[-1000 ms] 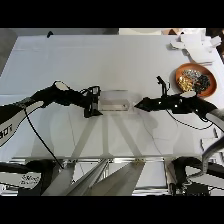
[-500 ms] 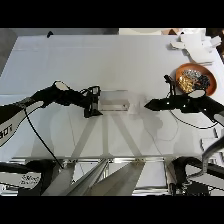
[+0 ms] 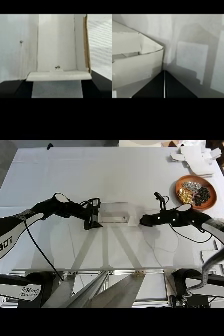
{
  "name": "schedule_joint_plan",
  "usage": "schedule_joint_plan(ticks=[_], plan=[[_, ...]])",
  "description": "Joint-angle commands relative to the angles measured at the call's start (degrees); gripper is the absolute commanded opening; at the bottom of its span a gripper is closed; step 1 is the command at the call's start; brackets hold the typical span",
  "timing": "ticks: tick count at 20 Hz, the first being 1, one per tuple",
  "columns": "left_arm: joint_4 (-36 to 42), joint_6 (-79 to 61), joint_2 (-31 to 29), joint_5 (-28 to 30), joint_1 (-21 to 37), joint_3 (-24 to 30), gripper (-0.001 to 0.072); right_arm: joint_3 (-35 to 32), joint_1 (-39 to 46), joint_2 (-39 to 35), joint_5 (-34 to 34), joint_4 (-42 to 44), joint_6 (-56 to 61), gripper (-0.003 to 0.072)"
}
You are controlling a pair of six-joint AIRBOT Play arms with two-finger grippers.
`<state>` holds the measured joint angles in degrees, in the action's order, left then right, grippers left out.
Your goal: Fold the box and place the chain.
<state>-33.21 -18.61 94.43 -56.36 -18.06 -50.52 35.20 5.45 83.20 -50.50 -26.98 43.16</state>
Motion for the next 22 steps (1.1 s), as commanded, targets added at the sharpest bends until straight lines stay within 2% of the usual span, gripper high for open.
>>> schedule_joint_plan(ticks=[1, 8, 10, 14, 17, 18, 22], plan=[[0.0, 0.0, 0.0, 0.0, 0.0, 0.0, 0.0274, 0.0, -0.7, 0.3, -2.5, 6.8, -3.2, 0.0001], [0.0, 0.0, 0.0, 0.0, 0.0, 0.0, 0.0274, 0.0, -0.7, 0.1, -3.9, 8.7, -3.1, 0.0014], [0.0, 0.0, 0.0, 0.0, 0.0, 0.0, 0.0274, 0.0, -0.7, -0.7, -3.7, 9.9, -3.1, 0.0098], [0.0, 0.0, 0.0, 0.0, 0.0, 0.0, 0.0274, 0.0, -0.7, -3.9, -3.6, 10.8, -3.1, 0.0106], [0.0, 0.0, 0.0, 0.0, 0.0, 0.0, 0.0274, 0.0, -0.7, -5.3, -6.3, 11.7, -3.1, 0.0147], [0.0, 0.0, 0.0, 0.0, 0.0, 0.0, 0.0274, 0.0, -0.7, -5.4, -7.5, 12.7, -3.1, 0.0213], [0.0, 0.0, 0.0, 0.0, 0.0, 0.0, 0.0274, 0.0, -0.7, -5.5, -7.6, 13.1, -3.1, 0.0294]])
